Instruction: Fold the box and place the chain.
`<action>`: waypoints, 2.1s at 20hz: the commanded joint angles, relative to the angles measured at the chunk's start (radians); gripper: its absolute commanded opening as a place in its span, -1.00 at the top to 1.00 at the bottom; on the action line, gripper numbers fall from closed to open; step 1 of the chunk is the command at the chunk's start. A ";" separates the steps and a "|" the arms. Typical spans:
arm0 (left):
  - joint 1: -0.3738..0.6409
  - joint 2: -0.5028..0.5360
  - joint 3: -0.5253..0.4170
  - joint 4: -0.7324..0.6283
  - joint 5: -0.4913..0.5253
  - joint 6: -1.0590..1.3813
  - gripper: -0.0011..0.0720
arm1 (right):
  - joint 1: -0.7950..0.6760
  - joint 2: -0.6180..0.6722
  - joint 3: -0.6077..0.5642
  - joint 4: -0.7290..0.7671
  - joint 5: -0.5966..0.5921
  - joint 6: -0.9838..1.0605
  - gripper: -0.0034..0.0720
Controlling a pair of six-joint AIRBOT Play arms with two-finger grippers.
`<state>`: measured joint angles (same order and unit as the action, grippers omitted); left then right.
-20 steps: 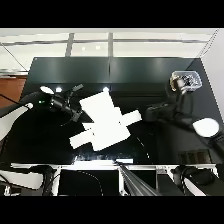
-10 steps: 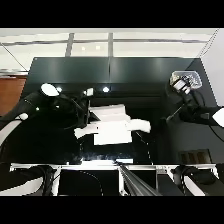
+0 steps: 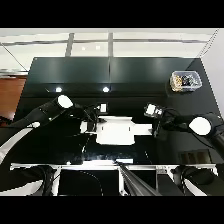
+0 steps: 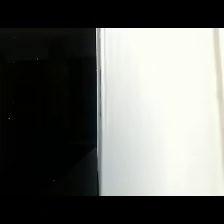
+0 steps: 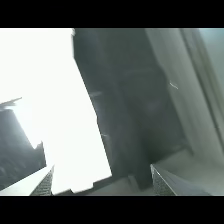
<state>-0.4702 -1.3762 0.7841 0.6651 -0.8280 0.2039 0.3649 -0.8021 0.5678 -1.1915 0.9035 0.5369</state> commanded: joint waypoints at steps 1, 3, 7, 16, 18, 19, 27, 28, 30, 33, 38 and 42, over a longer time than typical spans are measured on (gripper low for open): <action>-0.008 -0.017 -0.004 0.011 0.039 0.009 0.91 | 0.042 -0.061 -0.011 0.171 -0.006 -0.134 -0.99; -0.008 -0.019 -0.004 0.011 0.039 -0.003 0.91 | 0.042 -0.122 -0.011 0.267 0.001 -0.254 -0.99; -0.008 -0.019 -0.004 0.011 0.038 -0.016 0.91 | 0.042 -0.215 -0.011 0.378 0.019 -0.405 -0.99; -0.008 -0.019 -0.004 0.011 0.039 -0.025 0.91 | 0.050 -0.261 -0.030 0.420 0.043 -0.468 -0.99; -0.008 -0.019 -0.004 0.011 0.038 -0.025 0.91 | 0.072 -0.261 -0.055 0.416 0.043 -0.468 -0.99; -0.008 -0.019 -0.004 0.011 0.038 -0.025 0.91 | 0.091 -0.262 -0.066 0.415 0.042 -0.468 -0.99; -0.008 -0.019 -0.004 0.011 0.039 -0.025 0.91 | 0.200 -0.296 -0.073 0.465 -0.154 -0.462 -0.99; -0.008 -0.019 -0.004 0.011 0.039 -0.025 0.91 | 0.214 -0.305 -0.073 0.466 -0.175 -0.462 -0.99; -0.008 -0.019 -0.004 0.011 0.038 -0.026 0.91 | 0.227 -0.308 -0.072 0.516 -0.216 -0.461 -0.99; -0.008 -0.019 -0.004 0.011 0.032 -0.030 0.91 | 0.212 -0.307 -0.057 0.522 -0.218 -0.390 -0.99; -0.008 -0.019 -0.004 0.011 0.030 -0.037 0.91 | 0.147 -0.259 -0.017 0.411 -0.192 -0.346 -0.99; -0.008 -0.019 -0.004 0.011 0.030 -0.036 0.91 | 0.114 -0.222 0.001 0.375 -0.184 -0.347 -0.99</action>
<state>-0.4778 -1.3952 0.7811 0.6762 -0.7952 0.1688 0.5011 -1.0473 0.5541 -0.7853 0.7162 0.1818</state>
